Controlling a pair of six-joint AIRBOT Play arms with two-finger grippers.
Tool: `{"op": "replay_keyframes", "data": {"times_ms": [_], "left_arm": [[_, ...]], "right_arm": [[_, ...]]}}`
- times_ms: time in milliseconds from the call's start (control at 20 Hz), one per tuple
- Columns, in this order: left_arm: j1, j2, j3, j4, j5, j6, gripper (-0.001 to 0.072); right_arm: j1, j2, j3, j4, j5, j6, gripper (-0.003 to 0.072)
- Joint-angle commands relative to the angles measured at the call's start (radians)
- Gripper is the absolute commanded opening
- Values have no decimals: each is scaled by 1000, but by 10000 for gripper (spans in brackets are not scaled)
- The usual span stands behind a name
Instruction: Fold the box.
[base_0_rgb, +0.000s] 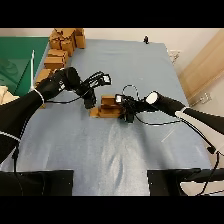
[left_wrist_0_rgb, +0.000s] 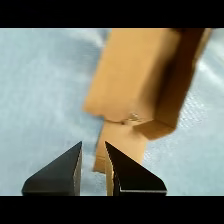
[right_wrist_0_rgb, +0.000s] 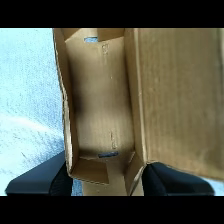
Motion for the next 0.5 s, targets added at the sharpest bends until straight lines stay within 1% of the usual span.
{"op": "replay_keyframes", "data": {"times_ms": [0,50,100,150,350,450], "left_arm": [[0,-1,13,-8,-174,133,214],[-4,-1,13,-10,-209,167,214],[-9,-1,13,-12,-219,174,219],[-18,-1,13,-11,-218,175,286],[-48,-3,13,-6,-123,159,291],[-58,-12,13,11,-114,160,291]], "right_arm": [[1,0,-1,0,2,0,453],[1,0,-1,0,2,0,453],[1,0,-1,0,2,0,452],[1,0,-1,0,2,0,453],[1,0,-1,0,2,0,453],[1,0,-1,0,2,0,453]]}}
